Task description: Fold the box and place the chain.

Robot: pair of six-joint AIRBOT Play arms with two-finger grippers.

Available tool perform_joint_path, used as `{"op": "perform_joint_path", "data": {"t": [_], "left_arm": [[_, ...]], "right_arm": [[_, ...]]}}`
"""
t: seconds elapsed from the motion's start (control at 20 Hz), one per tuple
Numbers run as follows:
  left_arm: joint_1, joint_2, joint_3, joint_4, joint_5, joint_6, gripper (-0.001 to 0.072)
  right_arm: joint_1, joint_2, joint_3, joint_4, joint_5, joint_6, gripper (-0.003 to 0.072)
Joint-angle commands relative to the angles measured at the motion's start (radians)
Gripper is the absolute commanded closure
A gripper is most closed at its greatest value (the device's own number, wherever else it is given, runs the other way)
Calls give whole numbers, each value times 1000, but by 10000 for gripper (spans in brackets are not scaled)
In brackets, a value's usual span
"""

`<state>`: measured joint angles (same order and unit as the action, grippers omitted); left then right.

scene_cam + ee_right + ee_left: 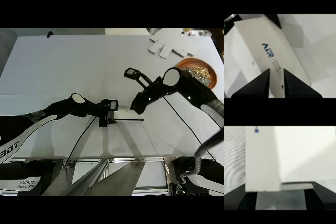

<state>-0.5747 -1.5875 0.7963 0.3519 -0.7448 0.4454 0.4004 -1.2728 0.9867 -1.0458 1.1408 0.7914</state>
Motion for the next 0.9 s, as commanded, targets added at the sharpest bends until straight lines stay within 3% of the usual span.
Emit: {"op": "perform_joint_path", "data": {"t": [0.0,0.15,0.25,0.45,0.75,0.85], "left_arm": [[0,-1,1,0,0,0,436],[0,-1,1,0,0,0,436],[0,-1,1,0,0,0,436],[0,-1,1,0,0,0,436],[0,-1,1,0,0,0,436],[0,-1,1,0,0,0,436]], "right_arm": [[8,117,-97,12,-33,-157,476],[8,192,-163,7,-84,-227,474],[8,189,-171,-4,-90,-229,403],[8,186,-171,-12,-116,-251,373],[36,175,-171,-140,-142,-239,378],[50,175,-171,-139,-155,-238,461]]}}
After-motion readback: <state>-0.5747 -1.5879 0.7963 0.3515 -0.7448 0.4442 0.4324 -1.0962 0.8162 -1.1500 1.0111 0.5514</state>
